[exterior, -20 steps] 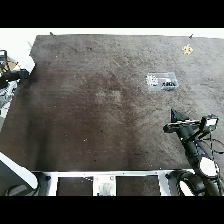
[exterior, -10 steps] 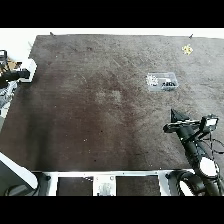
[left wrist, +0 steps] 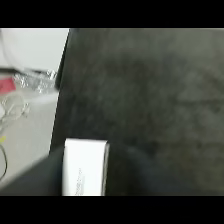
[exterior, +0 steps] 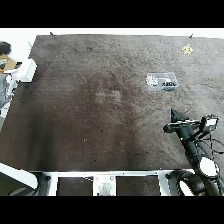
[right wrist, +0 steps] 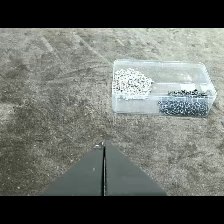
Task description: Fold the box and place the chain.
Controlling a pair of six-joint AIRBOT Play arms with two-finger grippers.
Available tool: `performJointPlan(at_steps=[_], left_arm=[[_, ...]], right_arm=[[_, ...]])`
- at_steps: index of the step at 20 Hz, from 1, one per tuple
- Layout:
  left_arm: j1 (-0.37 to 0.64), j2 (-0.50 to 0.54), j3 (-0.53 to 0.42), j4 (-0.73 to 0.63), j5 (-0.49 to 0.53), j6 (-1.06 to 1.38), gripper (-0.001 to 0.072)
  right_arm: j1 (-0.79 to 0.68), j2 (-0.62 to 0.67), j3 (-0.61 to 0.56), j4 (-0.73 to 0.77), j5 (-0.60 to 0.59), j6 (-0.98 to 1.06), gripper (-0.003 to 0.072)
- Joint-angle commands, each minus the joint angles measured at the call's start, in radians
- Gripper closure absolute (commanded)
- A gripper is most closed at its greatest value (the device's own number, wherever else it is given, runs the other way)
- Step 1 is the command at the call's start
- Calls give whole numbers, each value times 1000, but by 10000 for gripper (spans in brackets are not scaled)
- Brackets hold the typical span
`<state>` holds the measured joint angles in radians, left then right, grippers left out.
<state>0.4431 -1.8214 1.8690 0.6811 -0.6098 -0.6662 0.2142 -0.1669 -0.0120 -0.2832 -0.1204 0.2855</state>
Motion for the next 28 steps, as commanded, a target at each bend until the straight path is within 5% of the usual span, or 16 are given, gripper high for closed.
performJointPlan(at_steps=[1,5,7,11,14,17,23,28], left_arm=[[0,135,24,-82,-88,-21,700],[0,309,4,-257,-180,143,705],[0,431,-94,-259,-171,165,705],[0,756,-525,-365,0,343,705],[0,1015,-904,-629,167,648,705],[0,1258,-1225,-818,209,851,705],[0,1714,-1609,-759,184,768,705],[-63,1844,-1690,-608,167,563,705]], right_arm=[[1,1,-1,0,0,0,684],[1,1,-1,0,0,0,684],[1,1,-1,0,0,0,684],[1,1,-1,0,0,0,684],[1,1,-1,0,0,0,684],[1,1,-1,0,0,0,684],[1,1,-1,0,0,0,684],[1,1,-1,0,0,0,684]])
